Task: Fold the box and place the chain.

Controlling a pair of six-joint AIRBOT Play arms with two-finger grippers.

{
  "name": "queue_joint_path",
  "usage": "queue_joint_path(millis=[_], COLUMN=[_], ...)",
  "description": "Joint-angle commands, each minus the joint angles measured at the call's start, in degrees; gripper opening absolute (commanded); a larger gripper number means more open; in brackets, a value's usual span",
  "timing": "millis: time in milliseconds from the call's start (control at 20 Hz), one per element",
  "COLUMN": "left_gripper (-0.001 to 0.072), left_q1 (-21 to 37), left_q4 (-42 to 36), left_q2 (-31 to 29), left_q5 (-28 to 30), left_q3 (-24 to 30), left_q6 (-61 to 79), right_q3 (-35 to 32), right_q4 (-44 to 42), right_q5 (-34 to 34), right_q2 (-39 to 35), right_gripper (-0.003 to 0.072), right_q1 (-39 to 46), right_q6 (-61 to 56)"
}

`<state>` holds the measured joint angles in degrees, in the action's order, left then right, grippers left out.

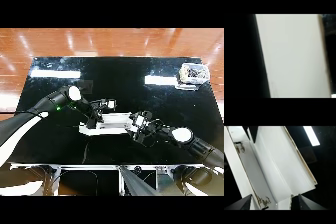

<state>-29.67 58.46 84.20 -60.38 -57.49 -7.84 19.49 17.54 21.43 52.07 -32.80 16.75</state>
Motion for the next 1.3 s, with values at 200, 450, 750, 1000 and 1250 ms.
queue_joint_path(millis=[200, 450, 750, 1000, 1250], left_gripper=[0.0017, 0.0017, 0.0017, 0.0018, 0.0017], left_q1=[0.0, 0.0, 0.0, 0.0, 0.0], left_q4=[0.1, 0.1, 0.1, 0.1, 1.3], left_q2=[0.0, 0.0, 0.0, 0.0, 0.0], left_q5=[0.1, 0.1, 0.1, -0.8, -5.6], left_q3=[0.0, 0.0, 0.0, 0.0, 0.0], left_q6=[-0.2, -0.2, -1.1, -5.8, -13.2], right_q3=[0.0, 0.0, 1.8, 3.5, 3.5], right_q4=[-0.3, 5.2, 5.0, 0.4, -2.6], right_q5=[0.6, 7.9, 9.5, 9.5, 11.2], right_q2=[0.0, 2.8, 10.8, 12.1, 12.5], right_gripper=[0.0712, 0.0712, 0.0711, 0.0712, 0.0712], right_q1=[-0.1, -0.1, -0.1, -0.1, 2.0], right_q6=[-0.5, 4.6, 16.9, 16.9, 16.9])
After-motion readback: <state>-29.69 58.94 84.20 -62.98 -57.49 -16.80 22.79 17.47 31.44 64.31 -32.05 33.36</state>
